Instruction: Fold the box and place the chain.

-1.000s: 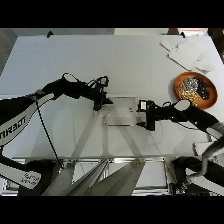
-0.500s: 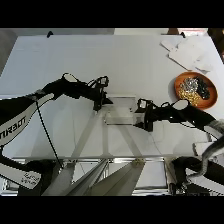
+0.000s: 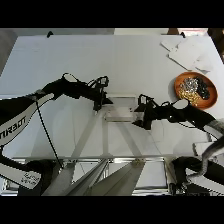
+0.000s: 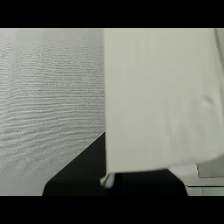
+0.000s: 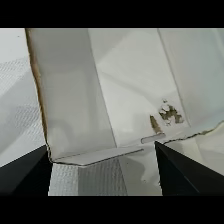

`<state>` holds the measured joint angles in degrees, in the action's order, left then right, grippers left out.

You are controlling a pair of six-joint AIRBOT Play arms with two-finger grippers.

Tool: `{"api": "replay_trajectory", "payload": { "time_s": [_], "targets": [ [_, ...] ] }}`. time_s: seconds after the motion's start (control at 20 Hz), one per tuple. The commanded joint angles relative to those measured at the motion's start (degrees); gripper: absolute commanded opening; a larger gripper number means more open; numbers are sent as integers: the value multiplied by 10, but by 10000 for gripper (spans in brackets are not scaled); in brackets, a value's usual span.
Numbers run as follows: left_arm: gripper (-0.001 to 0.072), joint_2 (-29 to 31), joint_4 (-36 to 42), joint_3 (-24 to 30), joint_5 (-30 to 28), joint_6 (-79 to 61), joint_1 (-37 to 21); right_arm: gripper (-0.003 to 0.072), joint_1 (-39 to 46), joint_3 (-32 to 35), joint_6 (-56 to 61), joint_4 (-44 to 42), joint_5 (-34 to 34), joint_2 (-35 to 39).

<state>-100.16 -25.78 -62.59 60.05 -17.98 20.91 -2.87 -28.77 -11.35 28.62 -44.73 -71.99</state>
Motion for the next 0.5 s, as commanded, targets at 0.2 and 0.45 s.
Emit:
{"api": "replay_trajectory", "payload": {
  "time_s": [0.2,0.45],
  "targets": [
    [13,0,0,0,0,0,0,693,0,-45,42,0,22,-2],
    [13,0,0,0,0,0,0,693,0,-53,14,17,22,-7]
  ]
}}
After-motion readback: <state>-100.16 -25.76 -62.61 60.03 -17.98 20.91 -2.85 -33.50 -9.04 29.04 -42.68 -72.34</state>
